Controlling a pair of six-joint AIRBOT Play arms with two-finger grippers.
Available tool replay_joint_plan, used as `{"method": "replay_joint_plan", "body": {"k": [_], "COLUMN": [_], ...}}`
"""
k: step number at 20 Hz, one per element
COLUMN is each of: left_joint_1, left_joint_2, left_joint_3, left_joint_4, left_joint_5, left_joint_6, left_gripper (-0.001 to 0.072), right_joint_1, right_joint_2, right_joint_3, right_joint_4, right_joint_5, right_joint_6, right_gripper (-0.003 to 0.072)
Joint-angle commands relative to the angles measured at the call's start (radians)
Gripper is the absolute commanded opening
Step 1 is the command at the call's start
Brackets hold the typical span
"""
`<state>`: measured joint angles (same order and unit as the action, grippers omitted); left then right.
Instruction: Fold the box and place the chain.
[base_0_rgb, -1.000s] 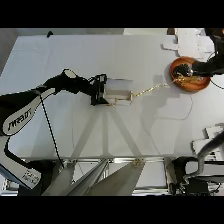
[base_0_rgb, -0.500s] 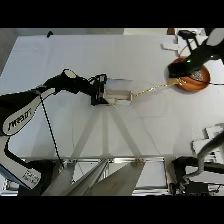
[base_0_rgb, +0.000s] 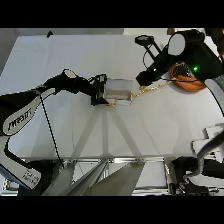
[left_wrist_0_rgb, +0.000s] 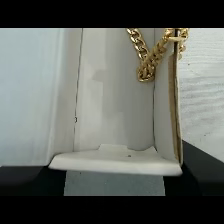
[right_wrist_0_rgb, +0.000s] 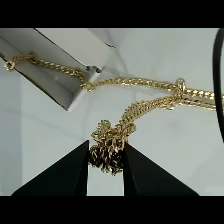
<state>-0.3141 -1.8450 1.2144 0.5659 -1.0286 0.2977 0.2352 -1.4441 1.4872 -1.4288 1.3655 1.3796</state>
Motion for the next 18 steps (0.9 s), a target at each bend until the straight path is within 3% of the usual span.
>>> {"method": "replay_joint_plan", "body": {"k": [1,8,12,18], "left_joint_1": [0.001,0.001,0.001,0.001], "left_joint_2": [0.000,0.000,0.000,0.000], "left_joint_3": [0.000,0.000,0.000,0.000], "left_joint_4": [0.000,0.000,0.000,0.000], "left_joint_5": [0.000,0.000,0.000,0.000], "left_joint_6": [0.000,0.000,0.000,0.000], "left_gripper": [0.0275,0.0275,0.0275,0.0275], "right_joint_1": [0.075,0.151,0.177,0.179], "right_joint_2": [-0.013,-0.105,-0.167,-0.217], "right_joint_3": [0.000,0.000,0.000,0.000], "right_joint_4": [0.007,0.166,0.169,0.089], "right_joint_5": [-0.050,-0.237,-0.320,-0.274], "right_joint_6": [0.002,-0.029,-0.025,-0.015], "right_gripper": [0.0012,0.0010,0.0012,0.0015]}}
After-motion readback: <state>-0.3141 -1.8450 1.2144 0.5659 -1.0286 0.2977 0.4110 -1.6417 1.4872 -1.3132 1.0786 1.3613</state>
